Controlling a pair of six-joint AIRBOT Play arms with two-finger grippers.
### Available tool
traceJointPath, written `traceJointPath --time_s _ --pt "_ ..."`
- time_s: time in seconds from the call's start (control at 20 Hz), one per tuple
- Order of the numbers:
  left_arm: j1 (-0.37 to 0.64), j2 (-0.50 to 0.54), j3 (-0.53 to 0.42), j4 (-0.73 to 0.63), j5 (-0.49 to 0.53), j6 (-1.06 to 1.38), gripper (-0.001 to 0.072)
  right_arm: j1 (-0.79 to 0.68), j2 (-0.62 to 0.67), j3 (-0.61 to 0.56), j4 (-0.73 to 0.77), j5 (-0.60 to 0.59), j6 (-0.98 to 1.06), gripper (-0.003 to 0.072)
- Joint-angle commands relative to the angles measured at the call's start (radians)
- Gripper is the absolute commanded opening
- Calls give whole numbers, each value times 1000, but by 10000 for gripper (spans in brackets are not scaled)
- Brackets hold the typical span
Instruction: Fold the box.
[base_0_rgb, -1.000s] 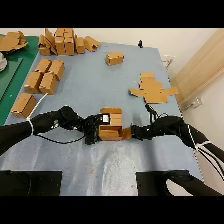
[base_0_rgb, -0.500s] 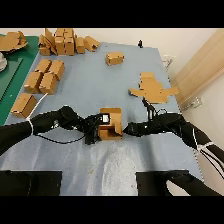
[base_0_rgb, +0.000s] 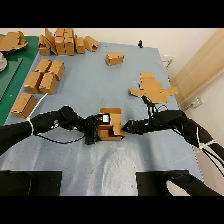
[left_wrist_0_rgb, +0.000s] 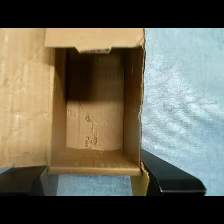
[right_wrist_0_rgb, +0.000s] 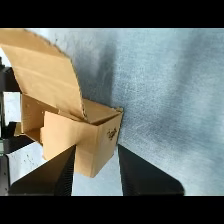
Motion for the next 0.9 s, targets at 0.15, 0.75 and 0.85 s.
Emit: traceJointPath --time_s 0.15,0.75,0.85 --pt "0 1 1 0 -1 0 436 10 -1 5 -20 -19 30 437" --pt "0 1 1 0 -1 0 436 400 -27 142 -640 23 647 432" --pt "0 1 1 0 -2 0 436 441 -84 188 -718 -40 707 432"
